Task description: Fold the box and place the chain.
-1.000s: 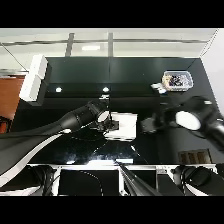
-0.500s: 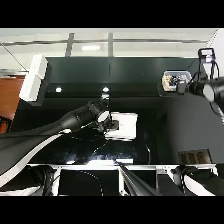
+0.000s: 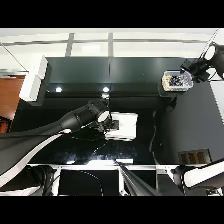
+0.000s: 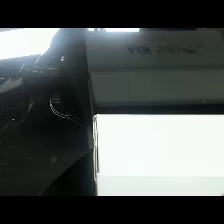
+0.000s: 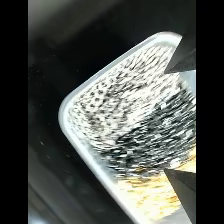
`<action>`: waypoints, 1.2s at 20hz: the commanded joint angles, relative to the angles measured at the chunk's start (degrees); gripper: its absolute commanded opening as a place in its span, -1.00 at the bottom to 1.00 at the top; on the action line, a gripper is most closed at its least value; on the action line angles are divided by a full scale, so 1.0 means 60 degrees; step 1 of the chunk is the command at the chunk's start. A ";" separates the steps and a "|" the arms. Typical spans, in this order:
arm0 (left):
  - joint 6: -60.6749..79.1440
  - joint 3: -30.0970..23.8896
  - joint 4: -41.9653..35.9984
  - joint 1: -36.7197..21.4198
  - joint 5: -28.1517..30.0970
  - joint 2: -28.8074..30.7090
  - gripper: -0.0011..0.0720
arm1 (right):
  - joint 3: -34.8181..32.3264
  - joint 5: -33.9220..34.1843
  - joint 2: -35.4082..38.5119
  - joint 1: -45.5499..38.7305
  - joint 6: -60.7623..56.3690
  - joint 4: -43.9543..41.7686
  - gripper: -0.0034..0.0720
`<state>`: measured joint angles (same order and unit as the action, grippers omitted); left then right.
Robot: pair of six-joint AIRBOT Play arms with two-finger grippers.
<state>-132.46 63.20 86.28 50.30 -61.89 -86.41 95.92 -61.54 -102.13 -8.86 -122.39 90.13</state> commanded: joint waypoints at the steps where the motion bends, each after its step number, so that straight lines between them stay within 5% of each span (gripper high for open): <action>1: 0.0004 0.0000 0.0004 -0.0004 0.0015 -0.0007 -0.90 | 0.0834 -0.0040 -0.0973 -0.0131 -0.2226 -0.0160 1.00; 3: 0.0004 0.0000 0.0000 -0.0004 0.0011 -0.0007 -0.90 | 0.0834 0.0091 -0.1122 -0.0131 -0.2506 -0.0087 0.84; 11: 0.0004 0.0000 0.0004 -0.0004 0.0015 -0.0007 -0.90 | 0.0834 0.0226 -0.1643 -0.0127 -0.2674 0.0149 0.84; 12: 0.0004 0.0000 0.0004 -0.0004 0.0018 -0.0007 -0.90 | 0.0834 0.0270 -0.1690 -0.0124 -0.2674 0.0120 0.61; 14: 0.0004 0.0000 0.0004 -0.0004 0.0018 -0.0007 -0.90 | 0.0852 0.0423 -0.1694 -0.0127 -0.2466 0.0047 -0.34; 16: 0.0004 0.0000 0.0004 -0.0004 0.0018 -0.0007 -0.90 | 0.0973 0.0393 -0.1625 -0.0127 -0.1807 0.0051 -0.83; 24: 0.0004 0.0000 0.0004 -0.0004 0.0022 -0.0011 -0.90 | 0.1013 -0.0401 0.0153 -0.0149 0.2149 -0.0029 -0.89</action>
